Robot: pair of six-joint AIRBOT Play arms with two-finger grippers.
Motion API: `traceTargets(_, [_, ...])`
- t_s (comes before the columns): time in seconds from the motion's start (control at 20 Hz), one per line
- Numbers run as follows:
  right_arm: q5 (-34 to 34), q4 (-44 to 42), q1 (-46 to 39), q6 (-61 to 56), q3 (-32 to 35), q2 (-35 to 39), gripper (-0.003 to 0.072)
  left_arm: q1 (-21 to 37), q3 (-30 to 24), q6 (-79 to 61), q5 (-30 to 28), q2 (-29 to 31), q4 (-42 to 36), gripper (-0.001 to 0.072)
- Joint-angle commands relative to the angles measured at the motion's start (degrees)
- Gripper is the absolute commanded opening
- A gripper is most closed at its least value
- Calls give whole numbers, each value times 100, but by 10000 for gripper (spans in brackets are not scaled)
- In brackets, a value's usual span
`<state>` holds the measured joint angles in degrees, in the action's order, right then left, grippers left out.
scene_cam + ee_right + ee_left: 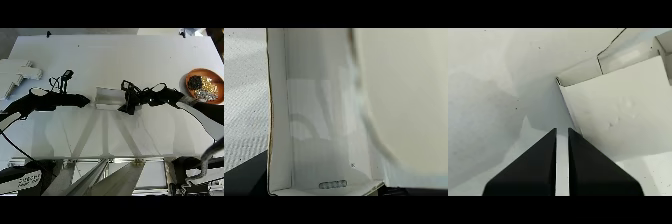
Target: Fold the box and place the chain.
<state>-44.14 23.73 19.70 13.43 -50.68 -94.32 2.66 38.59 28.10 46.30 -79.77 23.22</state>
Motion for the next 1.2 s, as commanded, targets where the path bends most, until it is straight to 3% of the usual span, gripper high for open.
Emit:
traceTargets(0.0, [0,0,-2,-2,2,4,337,87,0,-4,157,2,-162,96])
traceTargets(0.2, [0,0,-2,-2,2,4,337,90,0,-431,350,-2,-896,96])
traceTargets(0.4, [0,0,-2,-2,2,4,337,83,0,-529,409,-7,-885,108])
traceTargets(0.45, [0,0,-2,-2,2,4,337,83,0,-612,409,-7,-909,164])
traceTargets(0.65, [0,0,-2,-2,2,4,337,83,0,-627,468,-7,-898,169])
traceTargets(0.75, [0,0,-2,-2,2,4,337,76,0,-621,496,-13,-780,301])
traceTargets(1.05, [0,0,-2,-2,2,4,337,-76,0,-599,492,-17,-732,303])
traceTargets(1.15, [0,0,-2,-2,2,4,337,-142,0,-557,490,-17,-909,397])
